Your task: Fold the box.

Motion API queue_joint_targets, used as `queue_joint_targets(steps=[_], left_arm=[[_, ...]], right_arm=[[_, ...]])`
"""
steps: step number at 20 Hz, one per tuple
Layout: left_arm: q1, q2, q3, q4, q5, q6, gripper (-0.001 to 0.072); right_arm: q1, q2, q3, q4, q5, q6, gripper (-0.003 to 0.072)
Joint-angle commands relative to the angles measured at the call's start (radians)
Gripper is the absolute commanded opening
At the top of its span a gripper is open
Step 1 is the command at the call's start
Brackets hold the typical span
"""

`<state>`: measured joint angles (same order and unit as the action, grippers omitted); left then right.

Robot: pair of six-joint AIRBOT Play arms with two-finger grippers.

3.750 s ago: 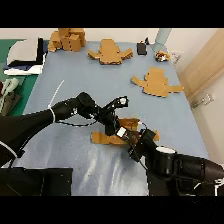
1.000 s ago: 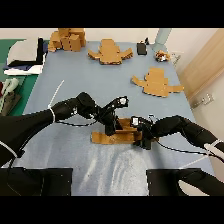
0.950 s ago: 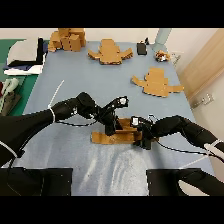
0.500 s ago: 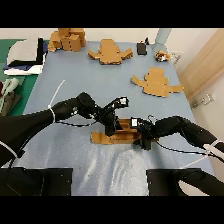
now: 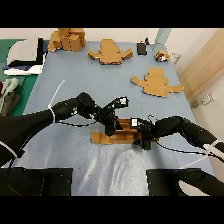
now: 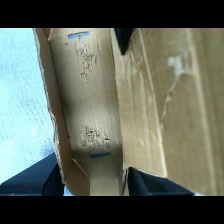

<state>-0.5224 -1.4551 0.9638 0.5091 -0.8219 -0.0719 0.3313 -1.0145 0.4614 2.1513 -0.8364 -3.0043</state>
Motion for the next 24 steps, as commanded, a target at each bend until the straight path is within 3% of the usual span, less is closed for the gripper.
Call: queue_joint_targets(steps=[1, 9, 11, 24], left_arm=[[0.0, 0.0, 0.0, 0.0, 0.0, 0.0, 0.0013], [0.0, -0.001, 0.0, -0.001, 0.01, 0.001, 0.0012], [0.0, -0.001, 0.0, -0.009, 0.027, 0.001, 0.0013], [-0.002, -0.004, 0.0, -0.02, -0.001, 0.0, 0.0012]], right_arm=[[0.001, -0.001, 0.0, -0.001, -0.002, 0.0, 0.0455], [0.001, -0.002, 0.0, 0.0, -0.003, 0.0, 0.0458], [0.001, -0.002, 0.0, 0.0, -0.003, 0.001, 0.0569], [0.001, -0.002, 0.0, 0.0, -0.003, 0.001, 0.0516]])
